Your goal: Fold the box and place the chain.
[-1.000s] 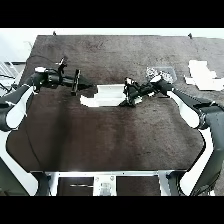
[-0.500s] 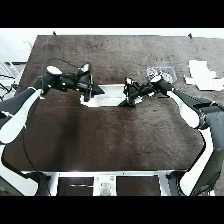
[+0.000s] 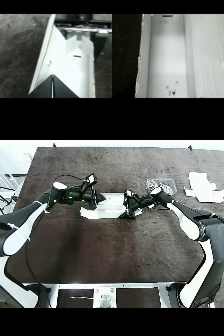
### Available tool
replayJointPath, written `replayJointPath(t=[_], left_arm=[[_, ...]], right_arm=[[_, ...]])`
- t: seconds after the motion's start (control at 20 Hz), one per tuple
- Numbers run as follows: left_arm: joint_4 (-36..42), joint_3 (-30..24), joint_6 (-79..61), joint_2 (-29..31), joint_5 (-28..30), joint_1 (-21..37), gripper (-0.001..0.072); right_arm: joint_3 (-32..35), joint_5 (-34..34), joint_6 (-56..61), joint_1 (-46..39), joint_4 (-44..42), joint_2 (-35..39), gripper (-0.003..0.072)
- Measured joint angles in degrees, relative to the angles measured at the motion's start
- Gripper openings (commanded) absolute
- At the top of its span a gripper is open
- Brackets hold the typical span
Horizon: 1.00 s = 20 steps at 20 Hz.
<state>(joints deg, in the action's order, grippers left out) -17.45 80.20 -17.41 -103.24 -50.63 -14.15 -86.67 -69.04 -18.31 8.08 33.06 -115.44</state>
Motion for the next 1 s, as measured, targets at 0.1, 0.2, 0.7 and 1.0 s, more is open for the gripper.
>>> replayJointPath(t=[0.1, 0.2, 0.7, 1.0], left_arm=[[0.35, 0.96, 0.04, -1.22, 2.14, -0.13, 0.0013], [0.66, 1.44, 0.26, -2.23, 3.78, -0.11, 0.0013], [0.66, 2.05, 0.85, -5.49, 6.38, -0.09, 0.0018], [0.17, 4.72, 1.49, -4.26, -0.28, 2.36, 0.0019]], right_arm=[[0.0, -0.02, 0.0, 0.0, -0.02, 0.0, 0.0583], [0.0, 0.0, 0.0, 0.0, -0.02, 0.0, 0.0583], [0.0, 0.0, 0.0, 0.0, -0.04, 0.0, 0.0583], [0.0, 0.0, -0.02, 0.0, 0.0, 0.0, 0.0583]])
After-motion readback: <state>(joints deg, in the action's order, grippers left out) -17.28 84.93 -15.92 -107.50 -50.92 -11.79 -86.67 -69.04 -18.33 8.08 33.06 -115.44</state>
